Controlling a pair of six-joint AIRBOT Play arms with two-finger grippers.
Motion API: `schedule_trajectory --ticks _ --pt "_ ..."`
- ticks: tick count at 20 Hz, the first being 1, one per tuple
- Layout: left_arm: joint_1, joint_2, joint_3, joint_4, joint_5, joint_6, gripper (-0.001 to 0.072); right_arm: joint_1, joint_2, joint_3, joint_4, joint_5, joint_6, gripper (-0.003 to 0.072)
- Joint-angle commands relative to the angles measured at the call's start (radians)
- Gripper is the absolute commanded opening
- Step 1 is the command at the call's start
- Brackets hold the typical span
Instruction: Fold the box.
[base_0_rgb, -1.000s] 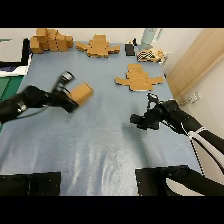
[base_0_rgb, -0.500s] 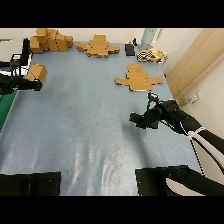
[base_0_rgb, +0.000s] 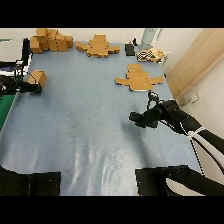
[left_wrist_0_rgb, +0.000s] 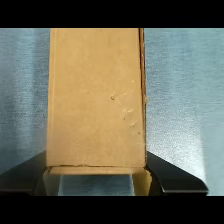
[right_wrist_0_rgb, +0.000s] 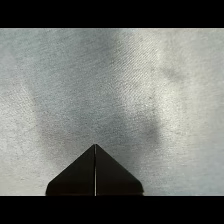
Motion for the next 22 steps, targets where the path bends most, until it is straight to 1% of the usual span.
schedule_trajectory --ticks 1,2,3,5,6,7,9,11,16,17,18,19,21,22 --pt "-0.001 -0.012 0.006 0.123 -0.038 -0.003 0.0525 0.0 -0.001 0.0 0.001 0.003 0.0 0.0005" --pt "-0.002 -0.012 0.006 0.138 -0.043 -0.004 0.0621 0.0 -0.001 0.0 0.001 0.003 0.0 0.0006" --pt "-0.003 -0.011 0.007 0.137 -0.042 -0.005 0.0663 0.0 -0.001 0.0 0.001 0.003 0.0 0.0005" --pt "-0.004 -0.011 0.013 0.137 -0.058 -0.006 0.0665 0.0 -0.001 0.0 0.004 0.003 0.0 0.0005" --pt "-0.003 -0.011 0.022 0.139 -0.085 -0.023 0.0692 0.0 -0.001 0.0 0.005 0.003 0.0 0.0005" --pt "0.002 -0.011 0.034 0.151 -0.117 -0.05 0.0693 0.0 -0.001 0.0 0.007 0.003 0.0 0.0005" --pt "0.017 -0.009 0.067 0.211 -0.212 -0.124 0.0693 0.0 -0.001 0.0 0.009 0.003 0.0 0.0005" --pt "0.037 0.006 0.1 0.256 -0.342 -0.181 0.0693 0.0 -0.001 0.0 0.011 0.003 0.0 0.0005" --pt "0.05 0.094 0.196 0.261 -0.628 -0.188 0.0691 0.0 -0.001 0.0 0.049 0.003 -0.004 0.0006" --pt "0.044 0.114 0.213 0.241 -0.681 -0.193 0.0628 0.0 -0.001 0.001 0.066 0.003 -0.009 0.0006" --pt "0.033 0.134 0.23 0.205 -0.745 -0.213 0.0289 0.0 -0.003 0.005 0.102 0.003 -0.04 0.0006" --pt "0.017 0.151 0.245 0.165 -0.796 -0.211 0.0016 0.0 -0.018 0.024 0.155 0.005 -0.089 0.0005" --pt "-0.056 0.181 0.254 0.085 -0.828 -0.27 0.0013 0.0 -0.085 0.107 0.204 0.006 -0.165 0.0006" --pt "-0.117 0.189 0.26 0.081 -0.842 -0.292 0.0013 0.0 -0.137 0.175 0.212 0.005 -0.199 0.0005"
